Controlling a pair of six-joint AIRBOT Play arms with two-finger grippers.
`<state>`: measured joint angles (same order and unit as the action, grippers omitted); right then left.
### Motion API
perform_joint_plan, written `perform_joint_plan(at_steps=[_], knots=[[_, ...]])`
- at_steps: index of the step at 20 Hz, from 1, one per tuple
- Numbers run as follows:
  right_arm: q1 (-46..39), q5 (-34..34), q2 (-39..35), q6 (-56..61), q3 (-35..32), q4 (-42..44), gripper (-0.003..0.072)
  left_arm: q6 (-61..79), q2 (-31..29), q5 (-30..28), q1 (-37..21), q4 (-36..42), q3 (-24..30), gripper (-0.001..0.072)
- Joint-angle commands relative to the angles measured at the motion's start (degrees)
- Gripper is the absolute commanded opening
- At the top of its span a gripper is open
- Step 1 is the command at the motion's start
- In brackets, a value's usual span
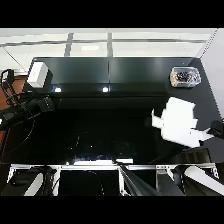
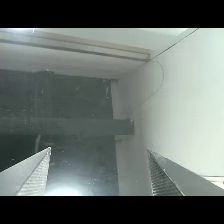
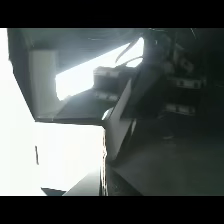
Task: Fold the box and place the chain.
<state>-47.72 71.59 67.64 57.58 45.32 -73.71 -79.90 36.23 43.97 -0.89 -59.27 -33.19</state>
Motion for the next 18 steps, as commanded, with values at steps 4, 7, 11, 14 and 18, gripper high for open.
perform_joint_plan(at_steps=[4, 7, 11, 14, 18], knots=[[21.86, -0.72, -8.44, 0.37, -0.04, 12.66, 0.0014, -0.09, 0.02, 1.70, 0.13, 0.07, -0.02, 0.0711], [32.06, -4.55, -13.25, 0.94, -1.57, 23.37, 0.0014, -0.02, 0.92, 3.43, 1.86, 0.94, -0.02, 0.0710], [42.56, -18.51, -17.88, 1.55, -11.69, 34.27, 0.0014, 0.22, 7.28, 4.09, 8.26, 5.14, -0.04, 0.0709], [49.96, -27.10, -18.25, 1.55, -19.58, 39.98, 0.0015, 3.76, 15.32, 4.13, 12.52, 8.70, -0.72, 0.0709], [56.89, -31.85, -18.23, 0.76, -24.92, 42.12, 0.0015, 8.13, 28.89, 7.82, 12.87, 14.21, -4.85, 0.0709]])
